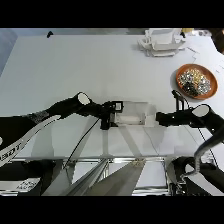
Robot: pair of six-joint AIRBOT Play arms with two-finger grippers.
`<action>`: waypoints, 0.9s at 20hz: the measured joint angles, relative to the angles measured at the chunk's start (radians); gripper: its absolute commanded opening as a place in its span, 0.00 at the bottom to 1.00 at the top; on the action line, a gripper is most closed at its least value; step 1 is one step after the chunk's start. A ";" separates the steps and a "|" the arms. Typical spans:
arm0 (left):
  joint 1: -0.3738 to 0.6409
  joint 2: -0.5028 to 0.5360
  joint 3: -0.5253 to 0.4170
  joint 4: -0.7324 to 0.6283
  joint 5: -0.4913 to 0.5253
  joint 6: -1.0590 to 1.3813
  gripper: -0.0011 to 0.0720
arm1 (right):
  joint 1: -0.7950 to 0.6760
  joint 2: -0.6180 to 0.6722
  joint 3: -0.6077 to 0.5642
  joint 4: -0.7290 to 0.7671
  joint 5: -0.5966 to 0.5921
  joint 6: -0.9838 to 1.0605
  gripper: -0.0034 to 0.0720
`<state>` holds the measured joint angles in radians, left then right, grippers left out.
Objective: Fold the box and place the chain.
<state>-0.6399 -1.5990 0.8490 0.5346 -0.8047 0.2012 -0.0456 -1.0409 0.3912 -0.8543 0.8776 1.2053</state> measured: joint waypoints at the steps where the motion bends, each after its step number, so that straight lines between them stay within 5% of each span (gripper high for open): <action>1: 0.000 0.000 0.000 0.000 0.000 0.000 0.39 | 0.000 0.007 -0.001 0.022 0.005 -0.014 0.27; 2: 0.000 0.000 0.000 0.000 0.000 0.000 0.39 | 0.000 0.018 -0.001 0.038 0.008 -0.027 0.34; 7: 0.000 0.000 0.000 0.000 0.000 0.000 0.39 | 0.001 0.079 -0.002 0.090 0.029 -0.055 0.37; 10: 0.000 0.000 0.000 0.000 0.000 0.000 0.39 | 0.015 0.099 -0.002 0.122 0.041 -0.076 0.69; 18: 0.000 0.000 0.000 0.000 0.000 0.000 0.39 | 0.109 0.122 -0.002 0.151 0.010 -0.086 0.67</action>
<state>-0.6399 -1.5990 0.8490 0.5346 -0.8043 0.2008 0.0631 -0.9192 0.3897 -0.7029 0.8879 1.1191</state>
